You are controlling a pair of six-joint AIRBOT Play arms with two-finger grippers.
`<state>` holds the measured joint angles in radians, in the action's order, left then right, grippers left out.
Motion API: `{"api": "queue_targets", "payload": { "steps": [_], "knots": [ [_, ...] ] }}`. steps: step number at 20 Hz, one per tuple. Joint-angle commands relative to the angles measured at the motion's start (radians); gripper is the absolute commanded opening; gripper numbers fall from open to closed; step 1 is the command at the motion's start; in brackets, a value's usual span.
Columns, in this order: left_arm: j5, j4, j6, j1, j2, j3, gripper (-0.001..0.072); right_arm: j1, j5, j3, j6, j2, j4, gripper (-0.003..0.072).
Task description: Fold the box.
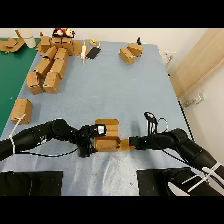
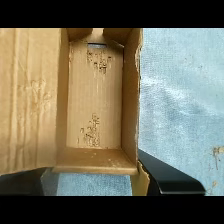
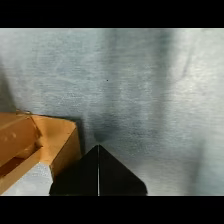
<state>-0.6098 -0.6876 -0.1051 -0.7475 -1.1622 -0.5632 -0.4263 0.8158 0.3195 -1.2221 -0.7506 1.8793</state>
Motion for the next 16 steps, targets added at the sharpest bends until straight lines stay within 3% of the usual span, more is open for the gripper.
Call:
{"api": "queue_targets", "payload": {
  "steps": [1, 8, 15, 16],
  "knots": [
    [0.000, 0.000, 0.000, 0.001, 0.000, -0.001, 0.0523, -0.002, -0.020, -0.001, -0.056, -0.004, 0.089, 0.0005],
    [0.000, 0.000, 0.000, 0.001, 0.000, -0.001, 0.0523, -0.006, -0.021, 0.020, -0.164, 0.000, 0.241, 0.0005],
    [0.000, 0.000, 0.000, 0.001, 0.000, -0.001, 0.0523, -0.006, -0.017, 0.034, -0.167, 0.066, 0.256, 0.0008],
    [0.000, 0.000, 0.000, 0.001, 0.000, -0.001, 0.0523, -0.006, -0.016, 0.034, -0.167, 0.066, 0.267, 0.0045]
  ]
}}
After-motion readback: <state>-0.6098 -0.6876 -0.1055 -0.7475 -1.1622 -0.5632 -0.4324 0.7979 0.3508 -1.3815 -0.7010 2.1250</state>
